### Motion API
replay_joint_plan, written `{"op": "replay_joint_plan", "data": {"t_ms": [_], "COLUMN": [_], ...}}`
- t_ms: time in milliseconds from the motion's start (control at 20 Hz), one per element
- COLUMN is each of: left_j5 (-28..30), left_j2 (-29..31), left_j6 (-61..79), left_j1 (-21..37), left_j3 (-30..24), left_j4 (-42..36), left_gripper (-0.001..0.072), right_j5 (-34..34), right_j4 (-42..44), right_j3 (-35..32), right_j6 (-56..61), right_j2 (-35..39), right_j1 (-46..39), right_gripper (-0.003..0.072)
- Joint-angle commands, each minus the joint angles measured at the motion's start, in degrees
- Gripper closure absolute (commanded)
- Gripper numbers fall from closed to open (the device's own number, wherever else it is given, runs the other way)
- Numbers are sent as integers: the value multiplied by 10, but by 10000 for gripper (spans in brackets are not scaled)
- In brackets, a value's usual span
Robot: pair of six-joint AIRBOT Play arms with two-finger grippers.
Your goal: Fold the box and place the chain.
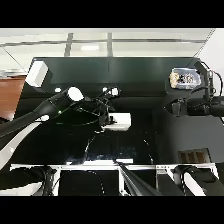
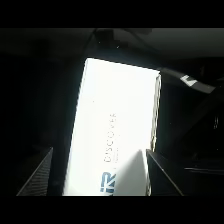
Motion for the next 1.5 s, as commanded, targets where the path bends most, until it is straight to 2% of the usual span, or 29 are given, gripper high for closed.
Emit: {"op": "replay_joint_plan", "data": {"t_ms": [0,250,450,750,900,950,1000,1050,1100,1250,1450], "left_j5": [-19,-15,-10,55,78,74,59,41,27,-3,-48], "left_j2": [-9,-9,-9,-18,-30,-28,-24,-18,-9,34,96], "left_j6": [-4,1,14,14,15,15,7,-17,-71,-239,-435], "left_j1": [-5,-26,-38,-75,-98,-100,-99,-96,-88,-32,130], "left_j3": [3,3,3,3,3,3,3,3,3,3,3], "left_j4": [1,5,42,93,95,105,120,144,180,299,411], "left_gripper": [-8,-8,-9,-9,2,65,194,392,435,434,433], "right_j5": [0,0,0,-11,-13,-13,-14,-15,-15,-15,-22], "right_j4": [-1,0,-1,-2,-2,-2,-2,-2,-2,-2,-2], "right_j3": [-1,-1,-1,-1,-1,-1,-1,-1,-1,-1,-1], "right_j6": [0,0,0,0,0,0,0,0,0,0,0], "right_j2": [0,0,0,0,0,0,0,0,0,0,0], "right_j1": [0,0,0,0,0,0,0,0,0,0,0], "right_gripper": [675,675,675,675,675,675,675,675,674,675,675]}}
